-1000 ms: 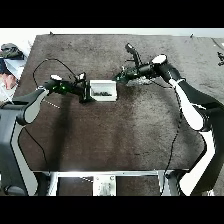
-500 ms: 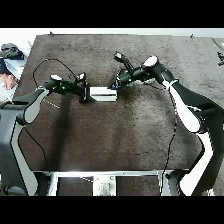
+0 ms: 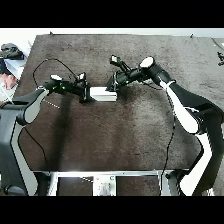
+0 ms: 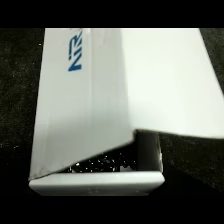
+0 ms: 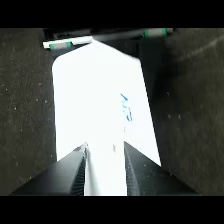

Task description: Fold the box and place the chain.

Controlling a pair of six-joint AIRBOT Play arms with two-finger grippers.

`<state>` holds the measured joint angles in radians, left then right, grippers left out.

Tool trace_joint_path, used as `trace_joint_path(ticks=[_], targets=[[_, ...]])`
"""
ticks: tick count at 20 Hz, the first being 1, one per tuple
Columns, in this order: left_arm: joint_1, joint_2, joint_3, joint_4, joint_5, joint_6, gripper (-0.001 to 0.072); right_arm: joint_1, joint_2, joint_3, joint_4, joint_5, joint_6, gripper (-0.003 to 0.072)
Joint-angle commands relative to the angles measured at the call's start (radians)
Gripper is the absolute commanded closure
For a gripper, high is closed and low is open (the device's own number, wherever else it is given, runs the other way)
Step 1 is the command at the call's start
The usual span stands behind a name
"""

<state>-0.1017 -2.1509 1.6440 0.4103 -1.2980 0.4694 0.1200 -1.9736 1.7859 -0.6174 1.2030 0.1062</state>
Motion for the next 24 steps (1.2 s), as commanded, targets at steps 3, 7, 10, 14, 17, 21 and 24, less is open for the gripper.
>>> trace_joint_path(ticks=[3, 7, 10, 14, 17, 21, 24], targets=[[0.0, -0.001, 0.0, 0.0, 0.0, 0.0, 0.0363, 0.037, -0.001, 0.001, -0.016, -0.061, -0.062, 0.0383], [0.0, -0.001, 0.0, 0.0, 0.0, 0.0, 0.0363, 0.045, 0.0, 0.001, -0.068, -0.13, -0.062, 0.0384], [0.0, -0.001, 0.0, 0.0, 0.0, 0.0, 0.0363, 0.045, 0.0, 0.001, -0.069, -0.15, -0.062, 0.0418], [0.0, -0.001, 0.0, 0.0, 0.0, 0.0, 0.0363, 0.045, 0.0, 0.001, -0.07, -0.13, -0.062, 0.0418], [0.0, -0.001, 0.0, 0.0, 0.0, 0.0, 0.0363, 0.045, 0.0, 0.001, -0.091, -0.127, -0.061, 0.0419], [0.0, -0.001, 0.0, 0.0, 0.0, 0.0, 0.0363, 0.045, 0.0, 0.001, -0.105, -0.126, -0.061, 0.042], [0.0, -0.001, 0.0, 0.0, 0.0, 0.0, 0.0363, 0.045, -0.001, 0.001, -0.105, -0.12, -0.06, 0.0419]])
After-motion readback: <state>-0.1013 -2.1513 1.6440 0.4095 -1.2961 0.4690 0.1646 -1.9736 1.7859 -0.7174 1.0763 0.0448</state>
